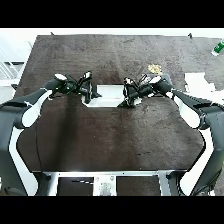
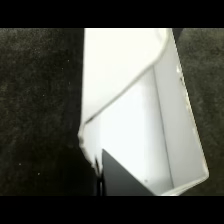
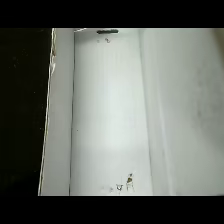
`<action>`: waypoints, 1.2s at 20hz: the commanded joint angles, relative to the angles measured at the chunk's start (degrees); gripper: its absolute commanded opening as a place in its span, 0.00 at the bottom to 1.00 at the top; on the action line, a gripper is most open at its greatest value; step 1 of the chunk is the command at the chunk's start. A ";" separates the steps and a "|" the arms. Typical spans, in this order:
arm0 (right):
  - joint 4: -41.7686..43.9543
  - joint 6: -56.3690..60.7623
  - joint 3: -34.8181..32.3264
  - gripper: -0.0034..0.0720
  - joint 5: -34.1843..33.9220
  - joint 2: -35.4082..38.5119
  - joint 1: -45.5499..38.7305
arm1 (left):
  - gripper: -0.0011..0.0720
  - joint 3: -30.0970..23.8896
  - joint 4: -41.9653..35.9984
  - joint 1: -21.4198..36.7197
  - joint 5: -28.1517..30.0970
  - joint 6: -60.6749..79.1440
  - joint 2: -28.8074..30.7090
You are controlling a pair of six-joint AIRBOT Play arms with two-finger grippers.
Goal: Fold the box and place the chain.
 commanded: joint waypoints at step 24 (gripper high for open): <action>-0.70 1.44 0.04 0.68 0.39 -0.39 -0.13 | 0.04 -0.02 0.02 0.07 0.04 0.04 0.00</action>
